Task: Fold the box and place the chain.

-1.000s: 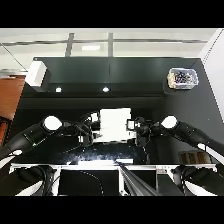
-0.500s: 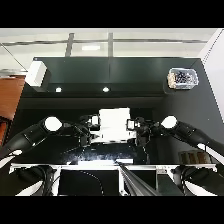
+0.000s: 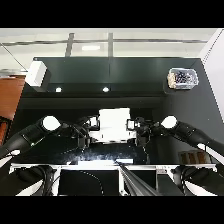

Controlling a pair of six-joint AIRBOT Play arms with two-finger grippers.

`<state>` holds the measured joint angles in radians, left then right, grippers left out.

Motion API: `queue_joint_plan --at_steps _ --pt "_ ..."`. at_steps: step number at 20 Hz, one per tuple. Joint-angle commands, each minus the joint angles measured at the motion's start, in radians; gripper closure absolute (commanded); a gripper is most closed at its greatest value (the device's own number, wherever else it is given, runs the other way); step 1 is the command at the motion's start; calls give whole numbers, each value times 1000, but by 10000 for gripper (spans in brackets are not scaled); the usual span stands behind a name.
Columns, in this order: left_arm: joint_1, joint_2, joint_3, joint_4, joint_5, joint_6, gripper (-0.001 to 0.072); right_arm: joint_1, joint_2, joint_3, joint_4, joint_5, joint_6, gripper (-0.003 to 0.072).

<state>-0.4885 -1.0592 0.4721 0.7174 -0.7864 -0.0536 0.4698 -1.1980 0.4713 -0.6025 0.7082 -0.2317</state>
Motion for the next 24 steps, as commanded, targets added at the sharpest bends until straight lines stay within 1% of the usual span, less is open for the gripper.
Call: queue_joint_plan --at_steps 1,3,6,9,10,11,12,16,17,18,22,23,24 --pt "1 -7 0 -57 -2 2 170 0 0 -1 0 0 0 68" --pt "1 -19 0 -56 0 5 219 0 0 -1 0 0 0 68" --pt "-9 -25 0 -58 6 6 225 0 0 -1 0 -1 0 68" --pt "-41 -26 0 -71 48 6 227 0 0 -1 0 -1 0 68" --pt "-50 -27 0 -71 73 6 247 0 0 -1 0 -1 0 68" --pt "-56 -28 0 -72 93 6 326 0 0 -1 0 -1 0 68" --pt "-57 -30 0 -73 104 6 351 0 0 -1 0 -1 0 68" --pt "-57 -39 1 -76 105 6 362 0 0 -1 0 -2 1 68" --pt "-57 -39 1 -80 105 6 389 0 0 -1 0 -2 1 68" --pt "-57 -39 1 -90 104 6 440 0 0 -1 0 -2 1 68" --pt "-57 -70 2 -154 102 6 449 0 0 -1 0 -3 2 68" --pt "-57 -85 8 -154 97 6 479 0 0 -1 0 -6 5 68" --pt "-57 -96 14 -154 98 6 480 0 0 -1 0 -6 6 68"
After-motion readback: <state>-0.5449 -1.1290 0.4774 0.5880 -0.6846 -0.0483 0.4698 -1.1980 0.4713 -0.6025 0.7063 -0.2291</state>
